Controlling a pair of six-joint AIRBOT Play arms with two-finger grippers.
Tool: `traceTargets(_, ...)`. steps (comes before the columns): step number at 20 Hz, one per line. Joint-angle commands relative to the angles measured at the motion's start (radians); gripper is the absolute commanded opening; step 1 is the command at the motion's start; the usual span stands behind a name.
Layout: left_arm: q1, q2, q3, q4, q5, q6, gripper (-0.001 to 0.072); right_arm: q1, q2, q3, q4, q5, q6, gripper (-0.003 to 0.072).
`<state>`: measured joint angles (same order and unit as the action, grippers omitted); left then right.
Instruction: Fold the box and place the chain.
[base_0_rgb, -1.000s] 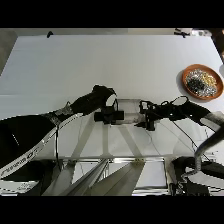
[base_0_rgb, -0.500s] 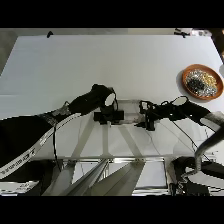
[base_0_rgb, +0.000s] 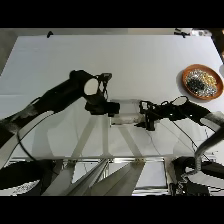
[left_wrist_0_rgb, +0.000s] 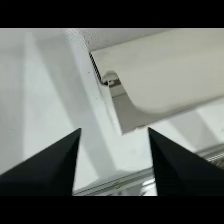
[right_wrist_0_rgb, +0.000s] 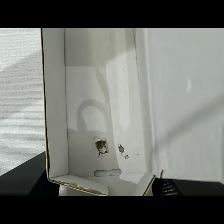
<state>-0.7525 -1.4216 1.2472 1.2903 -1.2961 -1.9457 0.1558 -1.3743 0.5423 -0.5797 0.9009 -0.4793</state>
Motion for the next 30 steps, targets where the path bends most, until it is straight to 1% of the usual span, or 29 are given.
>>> traceTargets(1,0.045,0.118,-0.007,0.007,-0.092,0.582,0.0559,0.001,0.001,0.0,0.0,0.0,0.0,0.0444)
traceTargets(2,0.055,0.153,-0.031,0.008,-0.092,0.737,0.0559,0.001,0.001,0.0,0.0,0.0,0.0,0.0444)
traceTargets(3,0.064,0.195,-0.076,0.004,-0.071,0.885,0.056,0.001,0.001,0.0,0.0,0.0,0.0,0.0444)
traceTargets(4,0.075,0.237,-0.132,-0.011,-0.03,1.004,0.0559,0.001,0.001,0.0,0.0,0.0,0.0,0.0444)
traceTargets(5,0.089,0.282,-0.202,-0.058,0.014,1.123,0.056,0.001,0.001,0.0,0.0,0.0,0.0,0.0444)
traceTargets(7,0.141,0.355,-0.354,-0.204,0.12,1.386,0.058,0.001,0.001,0.0,0.0,0.0,0.0,0.0444)
traceTargets(8,0.18,0.376,-0.431,-0.288,0.189,1.525,0.0579,0.001,0.001,0.0,0.0,0.0,0.0,0.0444)
traceTargets(9,0.221,0.376,-0.487,-0.357,0.241,1.637,0.0579,0.001,0.001,0.0,0.0,0.0,0.0,0.0444)
traceTargets(10,0.265,0.357,-0.522,-0.412,0.277,1.718,0.0579,0.001,0.001,0.0,0.0,0.0,0.0,0.0444)
traceTargets(12,0.335,0.28,-0.538,-0.478,0.281,1.781,0.0582,0.001,0.001,0.0,0.0,0.0,0.0,0.0444)
traceTargets(13,0.358,0.232,-0.538,-0.505,0.281,1.822,0.0664,0.001,0.001,0.0,0.0,0.0,0.0,0.0444)
traceTargets(14,0.369,0.184,-0.537,-0.529,0.302,1.887,0.0701,0.001,0.001,0.0,0.0,0.0,0.0,0.0444)
traceTargets(16,0.365,0.106,-0.537,-0.555,0.328,2.059,0.0704,0.001,0.001,0.0,0.0,0.0,0.0,0.0444)
traceTargets(18,0.342,0.046,-0.537,-0.623,0.343,2.197,0.0707,0.001,0.001,0.0,0.0,0.0,0.0,0.0444)
traceTargets(20,0.311,0.008,-0.537,-0.706,0.36,2.271,0.0709,0.001,0.001,0.0,0.0,0.0,0.0,0.0444)
traceTargets(21,0.295,-0.003,-0.537,-0.735,0.386,2.284,0.071,0.001,0.001,0.0,0.0,0.0,0.0,0.0444)
traceTargets(23,0.267,-0.024,-0.537,-0.743,0.452,2.279,0.0716,0.001,0.001,0.0,0.0,0.0,0.0,0.0444)
traceTargets(24,0.262,-0.035,-0.537,-0.744,0.463,2.279,0.0716,0.001,0.001,0.0,0.001,0.0,0.0,0.0444)
traceTargets(26,0.258,-0.053,-0.537,-0.746,0.461,2.279,0.0717,0.001,0.001,0.0,0.0,0.0,0.0,0.0444)
traceTargets(30,0.245,-0.061,-0.537,-0.806,0.467,2.291,0.0717,0.001,0.001,0.0,0.0,0.0,0.0,0.0444)
